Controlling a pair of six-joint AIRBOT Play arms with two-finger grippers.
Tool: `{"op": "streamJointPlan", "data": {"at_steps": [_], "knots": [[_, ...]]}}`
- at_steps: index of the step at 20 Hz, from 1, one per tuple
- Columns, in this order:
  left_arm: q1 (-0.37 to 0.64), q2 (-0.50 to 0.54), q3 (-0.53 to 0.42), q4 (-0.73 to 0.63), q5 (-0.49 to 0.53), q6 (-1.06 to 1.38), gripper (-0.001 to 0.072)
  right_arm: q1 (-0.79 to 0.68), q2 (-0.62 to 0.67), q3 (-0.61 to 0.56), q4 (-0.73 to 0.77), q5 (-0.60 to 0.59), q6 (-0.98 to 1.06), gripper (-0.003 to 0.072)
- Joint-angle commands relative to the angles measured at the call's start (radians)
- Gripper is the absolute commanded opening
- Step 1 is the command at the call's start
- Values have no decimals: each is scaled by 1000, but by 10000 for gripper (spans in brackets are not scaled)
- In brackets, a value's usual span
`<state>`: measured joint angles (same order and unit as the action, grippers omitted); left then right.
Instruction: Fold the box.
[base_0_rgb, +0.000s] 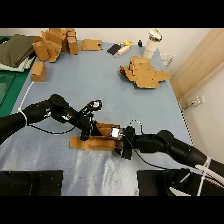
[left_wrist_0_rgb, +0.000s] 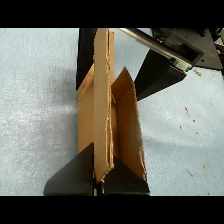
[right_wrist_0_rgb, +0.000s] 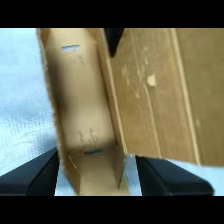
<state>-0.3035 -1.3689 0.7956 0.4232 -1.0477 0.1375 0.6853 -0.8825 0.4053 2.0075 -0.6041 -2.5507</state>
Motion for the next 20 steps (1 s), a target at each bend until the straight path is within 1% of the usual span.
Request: {"op": "streamJointPlan", "data": {"at_steps": [1,3,5,9,19,20], "knots": [[-1,1,1,0,0,1,12,-81,-91,40,215,-72,-271,716],[-1,1,1,0,0,1,13,-81,-111,49,209,-58,-270,713],[-1,1,1,0,0,0,12,-81,-112,49,182,-72,-231,712],[-1,1,1,0,0,0,13,-81,-113,49,162,-79,-232,711],[-1,1,1,0,0,0,12,-79,-165,49,170,-78,-232,707],[-1,1,1,0,0,0,12,-79,-165,49,170,-78,-232,697]]}}
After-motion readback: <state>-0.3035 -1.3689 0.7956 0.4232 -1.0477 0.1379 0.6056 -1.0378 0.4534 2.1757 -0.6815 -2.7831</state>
